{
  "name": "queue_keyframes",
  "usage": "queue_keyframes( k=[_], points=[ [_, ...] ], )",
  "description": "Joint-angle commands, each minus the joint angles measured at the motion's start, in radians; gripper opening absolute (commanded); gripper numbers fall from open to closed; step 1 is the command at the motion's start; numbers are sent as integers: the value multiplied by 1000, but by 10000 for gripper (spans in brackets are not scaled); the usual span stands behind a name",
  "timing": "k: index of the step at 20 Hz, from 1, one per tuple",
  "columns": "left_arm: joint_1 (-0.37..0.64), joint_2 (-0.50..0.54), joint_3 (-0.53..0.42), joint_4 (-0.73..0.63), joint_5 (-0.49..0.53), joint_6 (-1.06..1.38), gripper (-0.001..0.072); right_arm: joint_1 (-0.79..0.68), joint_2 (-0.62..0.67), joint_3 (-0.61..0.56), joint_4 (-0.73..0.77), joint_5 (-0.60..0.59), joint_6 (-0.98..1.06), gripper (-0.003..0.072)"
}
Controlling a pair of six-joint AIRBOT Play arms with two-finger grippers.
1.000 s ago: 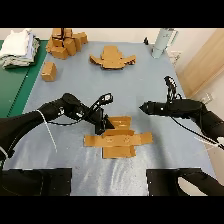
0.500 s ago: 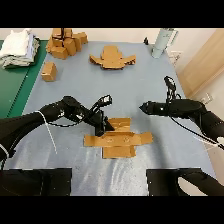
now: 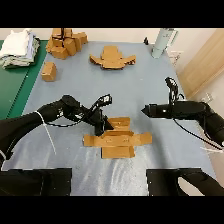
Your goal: Fold the box.
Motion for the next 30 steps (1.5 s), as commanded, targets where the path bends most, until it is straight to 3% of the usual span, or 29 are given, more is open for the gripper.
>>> queue_keyframes(
  k=[1, 14, 18, 22, 28, 29, 30],
  points=[
    [0, 17, 0, -8, -5, -1, 12, 0, 18, 0, -51, -54, 34, 5],
    [-2, 3, -1, -7, -8, -2, 12, 0, 17, 0, -58, -63, 34, 5],
    [-1, 3, -1, -8, -8, -1, 12, 33, 24, 0, -46, -189, 35, 5],
    [-1, 3, -1, -8, -8, -1, 12, 230, 103, 0, -141, -252, 186, 4],
    [-1, 3, -1, -8, -8, -1, 12, 776, 224, -58, -583, -275, 481, 6],
    [-1, 3, -1, -8, -8, -1, 12, 874, 222, -80, -639, -264, 481, 56],
    [-1, 3, -1, -8, -8, -1, 12, 948, 214, -100, -692, -254, 480, 270]
  ],
)
